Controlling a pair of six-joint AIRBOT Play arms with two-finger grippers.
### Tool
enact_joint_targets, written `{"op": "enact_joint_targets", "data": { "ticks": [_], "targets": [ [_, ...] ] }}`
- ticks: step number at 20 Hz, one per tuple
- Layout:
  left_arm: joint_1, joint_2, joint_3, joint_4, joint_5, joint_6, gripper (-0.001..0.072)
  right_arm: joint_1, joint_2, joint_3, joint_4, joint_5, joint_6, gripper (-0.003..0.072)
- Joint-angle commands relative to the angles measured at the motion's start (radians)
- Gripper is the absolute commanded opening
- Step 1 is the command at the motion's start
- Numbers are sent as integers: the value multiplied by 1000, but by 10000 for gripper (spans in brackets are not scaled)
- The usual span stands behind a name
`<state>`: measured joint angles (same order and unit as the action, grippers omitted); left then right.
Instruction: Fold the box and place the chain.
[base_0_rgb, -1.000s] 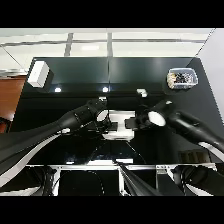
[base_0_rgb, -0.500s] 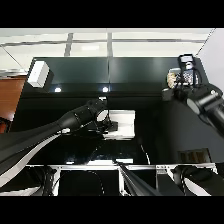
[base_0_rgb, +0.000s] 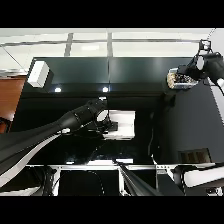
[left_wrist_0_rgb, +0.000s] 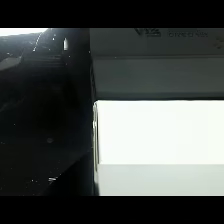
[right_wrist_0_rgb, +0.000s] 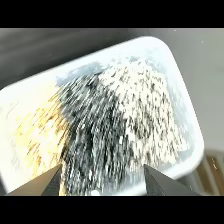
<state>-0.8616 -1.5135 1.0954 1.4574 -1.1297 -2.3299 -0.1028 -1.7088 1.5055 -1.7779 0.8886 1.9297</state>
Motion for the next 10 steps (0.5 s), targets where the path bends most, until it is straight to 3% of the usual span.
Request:
{"op": "enact_joint_targets", "data": {
  "ticks": [1, 6, 7, 9, 10],
  "targets": [
    [0, 0, 0, 0, -2, -1, 26, -28, -183, 180, 60, 87, -31, 566],
    [0, 0, 0, 0, -7, 0, 26, -31, -232, 179, 101, 79, -32, 554],
    [0, 0, 0, 0, -8, 0, 26, -31, -235, 179, 109, 85, -32, 454],
    [0, 0, 0, 0, -9, -1, 26, -31, -225, 188, 105, 108, -36, 113],
    [0, 0, 0, 0, -9, -1, 26, -31, -214, 201, 103, 134, -54, 10]
  ]
}}
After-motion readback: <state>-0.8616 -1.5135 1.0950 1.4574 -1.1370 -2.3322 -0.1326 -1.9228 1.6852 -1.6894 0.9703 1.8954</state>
